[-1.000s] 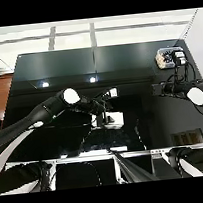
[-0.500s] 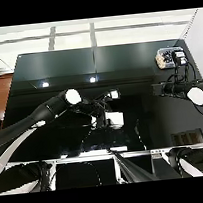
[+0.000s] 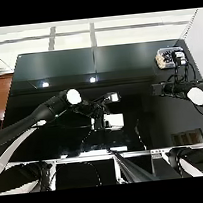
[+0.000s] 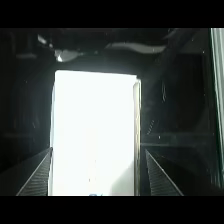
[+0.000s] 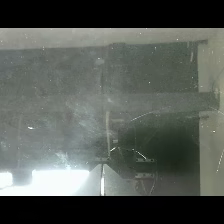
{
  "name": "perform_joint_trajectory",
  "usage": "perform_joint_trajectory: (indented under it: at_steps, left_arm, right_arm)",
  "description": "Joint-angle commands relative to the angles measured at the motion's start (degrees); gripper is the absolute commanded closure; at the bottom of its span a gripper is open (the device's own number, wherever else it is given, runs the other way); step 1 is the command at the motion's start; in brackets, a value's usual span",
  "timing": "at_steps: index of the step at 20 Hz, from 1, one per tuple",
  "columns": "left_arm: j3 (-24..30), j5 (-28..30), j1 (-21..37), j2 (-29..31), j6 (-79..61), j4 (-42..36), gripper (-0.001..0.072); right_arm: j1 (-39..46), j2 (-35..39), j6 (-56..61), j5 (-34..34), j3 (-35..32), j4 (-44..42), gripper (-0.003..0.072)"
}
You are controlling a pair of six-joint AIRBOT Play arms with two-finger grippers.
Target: Fold the box and place the chain.
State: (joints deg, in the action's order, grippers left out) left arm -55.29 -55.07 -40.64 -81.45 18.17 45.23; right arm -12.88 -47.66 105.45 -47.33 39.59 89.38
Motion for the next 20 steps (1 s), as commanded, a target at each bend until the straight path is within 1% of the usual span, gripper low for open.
perform_joint_trajectory:
  at_steps: [1, 3, 6, 14, 17, 20]
  left_arm:
    - [-0.5, -1.3, 0.0, 0.0, 5.2, 3.7, -0.0001]
    - [-1.3, -2.4, 0.0, 0.0, 7.2, 6.0, -0.0001]
    - [-2.6, -2.6, -0.2, 0.0, 9.4, 7.8, 0.0]
    - [-3.5, -4.2, -0.2, 0.0, 11.6, 8.3, -0.0003]
    - [-3.5, -4.1, -1.2, 0.0, 11.6, 8.7, -0.0005]
    - [-3.5, -4.0, -3.1, 0.0, 12.1, 11.7, -0.0005]
  right_arm:
    - [0.0, 0.0, 0.0, 0.0, 0.0, 0.0, 0.0676]
    - [0.0, 0.0, 0.0, 0.0, 0.0, 0.0, 0.0676]
    - [0.0, 0.0, 0.0, 0.0, 0.0, 0.0, 0.0676]
    - [0.0, 0.0, 0.0, 0.0, 0.0, -1.0, 0.0676]
    - [0.0, 0.0, 0.0, 0.0, 0.0, -1.0, 0.0676]
    - [0.0, 0.0, 0.0, -0.1, 0.0, -1.1, 0.0676]
